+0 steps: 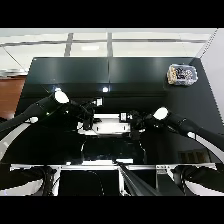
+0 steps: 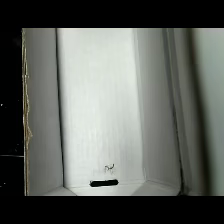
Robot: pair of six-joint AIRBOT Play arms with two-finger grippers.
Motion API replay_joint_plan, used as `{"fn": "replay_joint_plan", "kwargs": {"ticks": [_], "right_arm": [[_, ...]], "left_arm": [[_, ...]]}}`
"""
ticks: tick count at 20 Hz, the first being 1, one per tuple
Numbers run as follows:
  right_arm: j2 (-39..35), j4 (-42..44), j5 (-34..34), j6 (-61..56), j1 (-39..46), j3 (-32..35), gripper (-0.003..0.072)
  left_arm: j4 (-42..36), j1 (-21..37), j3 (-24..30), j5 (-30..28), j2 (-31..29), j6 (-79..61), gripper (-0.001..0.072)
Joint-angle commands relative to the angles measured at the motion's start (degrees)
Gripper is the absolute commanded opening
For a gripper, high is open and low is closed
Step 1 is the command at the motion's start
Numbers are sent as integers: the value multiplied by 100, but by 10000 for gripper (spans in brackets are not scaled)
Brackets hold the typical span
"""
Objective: Fold the box and place the chain.
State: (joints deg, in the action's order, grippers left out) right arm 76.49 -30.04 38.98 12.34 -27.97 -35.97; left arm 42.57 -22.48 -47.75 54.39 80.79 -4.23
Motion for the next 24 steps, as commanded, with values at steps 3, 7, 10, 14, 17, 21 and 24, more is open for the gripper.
{"fn": "replay_joint_plan", "kwargs": {"ticks": [3, 7, 10, 14, 17, 21, 24], "right_arm": [[15, -114, -11, -98, -24, -15, 707], [17, -157, -24, -120, -37, -15, 707], [17, -155, -55, -144, -37, -15, 707], [20, -155, -55, -144, -37, -15, 706], [17, -157, -48, -142, -37, -15, 540], [17, -155, -52, -142, -37, -15, 541], [17, -155, -50, -142, -37, -15, 418]], "left_arm": [[2, -2, 0, 2, 0, -7, 28], [4, -2, 0, 2, 0, -7, 28], [4, -2, 0, 2, 0, -7, 28], [4, -2, 0, 0, 0, -7, 28], [2, 0, 0, 2, 0, -7, 27], [7, 4, 0, 9, -24, -2, 65], [256, 9, -52, 13, -249, 527, 431]]}}
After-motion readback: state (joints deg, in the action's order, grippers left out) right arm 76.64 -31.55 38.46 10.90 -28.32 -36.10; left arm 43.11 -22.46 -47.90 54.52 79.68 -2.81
